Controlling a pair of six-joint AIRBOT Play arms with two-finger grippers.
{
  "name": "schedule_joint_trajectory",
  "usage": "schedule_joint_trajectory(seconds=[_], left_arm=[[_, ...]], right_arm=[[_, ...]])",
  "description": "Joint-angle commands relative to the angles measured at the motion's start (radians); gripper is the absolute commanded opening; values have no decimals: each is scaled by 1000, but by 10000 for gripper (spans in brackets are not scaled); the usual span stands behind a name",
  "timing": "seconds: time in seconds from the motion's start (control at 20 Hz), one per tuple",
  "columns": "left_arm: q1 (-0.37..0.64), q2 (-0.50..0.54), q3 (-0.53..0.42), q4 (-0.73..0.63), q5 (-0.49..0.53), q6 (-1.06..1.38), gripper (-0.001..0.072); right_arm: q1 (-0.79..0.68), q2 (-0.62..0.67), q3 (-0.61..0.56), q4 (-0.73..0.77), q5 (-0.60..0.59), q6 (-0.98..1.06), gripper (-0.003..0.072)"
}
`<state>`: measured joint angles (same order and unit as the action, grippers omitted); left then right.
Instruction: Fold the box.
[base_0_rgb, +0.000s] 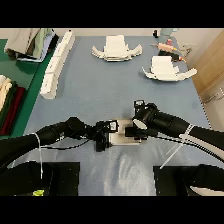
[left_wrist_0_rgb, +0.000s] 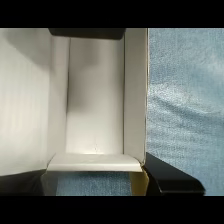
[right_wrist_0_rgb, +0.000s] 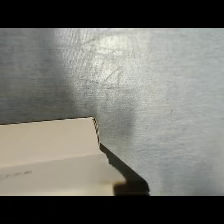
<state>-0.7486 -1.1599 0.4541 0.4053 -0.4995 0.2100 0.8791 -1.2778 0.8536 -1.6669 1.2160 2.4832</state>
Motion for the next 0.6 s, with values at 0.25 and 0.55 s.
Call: schedule_joint_trajectory(seconds=[0.25,0.55], left_arm=[[0,0,1,-1,0,-1,424],[0,0,1,-1,0,-1,424]], right_arm=[[0,11,1,33,35,-16,590],[-3,122,36,21,72,-16,577]])
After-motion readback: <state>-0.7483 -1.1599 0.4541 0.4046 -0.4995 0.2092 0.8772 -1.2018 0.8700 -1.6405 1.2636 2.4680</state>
